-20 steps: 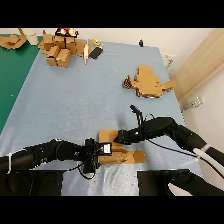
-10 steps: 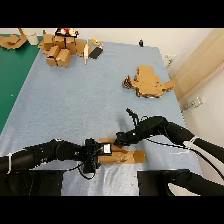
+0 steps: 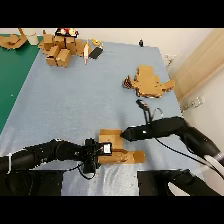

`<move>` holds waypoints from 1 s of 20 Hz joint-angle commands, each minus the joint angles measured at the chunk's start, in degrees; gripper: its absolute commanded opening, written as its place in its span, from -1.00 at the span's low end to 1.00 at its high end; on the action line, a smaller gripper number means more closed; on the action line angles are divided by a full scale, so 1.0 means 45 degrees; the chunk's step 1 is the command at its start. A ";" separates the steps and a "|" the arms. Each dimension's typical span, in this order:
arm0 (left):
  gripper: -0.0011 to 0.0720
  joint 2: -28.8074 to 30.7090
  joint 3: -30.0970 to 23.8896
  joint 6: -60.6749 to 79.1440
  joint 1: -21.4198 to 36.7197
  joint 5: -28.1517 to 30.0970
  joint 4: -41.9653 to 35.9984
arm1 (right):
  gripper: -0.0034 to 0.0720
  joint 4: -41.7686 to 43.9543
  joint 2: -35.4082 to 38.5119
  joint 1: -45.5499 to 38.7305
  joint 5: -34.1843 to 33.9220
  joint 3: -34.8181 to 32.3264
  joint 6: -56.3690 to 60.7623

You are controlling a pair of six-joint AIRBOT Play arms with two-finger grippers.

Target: Fold the box.

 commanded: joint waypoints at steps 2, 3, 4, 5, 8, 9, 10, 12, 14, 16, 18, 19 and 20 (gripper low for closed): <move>0.04 -0.0005 -0.0005 0.0005 -0.0005 0.0000 0.0005 | -0.90 -0.2788 0.3211 0.0024 -0.4488 0.0010 -0.0311; 0.04 -0.0005 -0.0005 0.0005 -0.0005 0.0000 0.0005 | -0.90 -0.2735 0.3560 0.0214 -0.5668 0.0010 -0.1107; 0.04 -0.0005 -0.0010 0.0005 -0.0010 -0.0005 0.0005 | -0.59 -0.2764 0.3769 0.0442 -0.6212 0.0005 -0.1583; 0.04 -0.0005 -0.0010 0.0005 -0.0010 0.0000 0.0005 | -0.15 -0.3011 0.3881 0.0651 -0.6222 -0.0044 -0.2040; 0.04 -0.0005 -0.0005 0.0005 -0.0005 0.0000 0.0005 | 0.40 -0.3682 0.3580 0.1122 -0.5387 -0.0457 -0.4075; 0.04 -0.0005 -0.0005 0.0005 -0.0005 0.0000 0.0005 | 0.53 -0.3609 0.3274 0.1268 -0.5051 -0.0607 -0.4653; 0.04 -0.0005 -0.0010 0.0005 -0.0005 0.0000 0.0005 | 0.53 -0.3521 0.2895 0.1457 -0.4779 -0.0724 -0.5178; 0.04 -0.0005 -0.0005 0.0005 -0.0010 -0.0010 0.0000 | 0.69 -0.3691 0.2166 0.1812 -0.4012 -0.0767 -0.6397; 0.04 -0.0005 -0.0010 0.0005 -0.0005 0.0000 0.0000 | 0.72 -0.4104 0.1535 0.1933 -0.3060 -0.0763 -0.7703; 0.04 -0.0005 -0.0005 0.0005 -0.0005 0.0000 0.0005 | 0.71 -0.4056 0.1010 0.2152 -0.2200 -0.0758 -0.8310; 0.04 -0.0005 -0.0010 0.0005 -0.0005 -0.0005 0.0005 | 0.71 -0.3832 0.0563 0.2487 -0.1637 -0.0758 -0.8898; 0.04 -0.0005 -0.0005 0.0005 -0.0005 0.0000 0.0005 | 0.71 -0.3852 0.0316 0.2657 -0.1273 -0.0758 -0.9292; 0.04 -0.0005 -0.0005 0.0005 -0.0005 0.0000 0.0005 | 0.71 -0.3818 0.0068 0.2720 -0.0860 -0.0758 -0.9670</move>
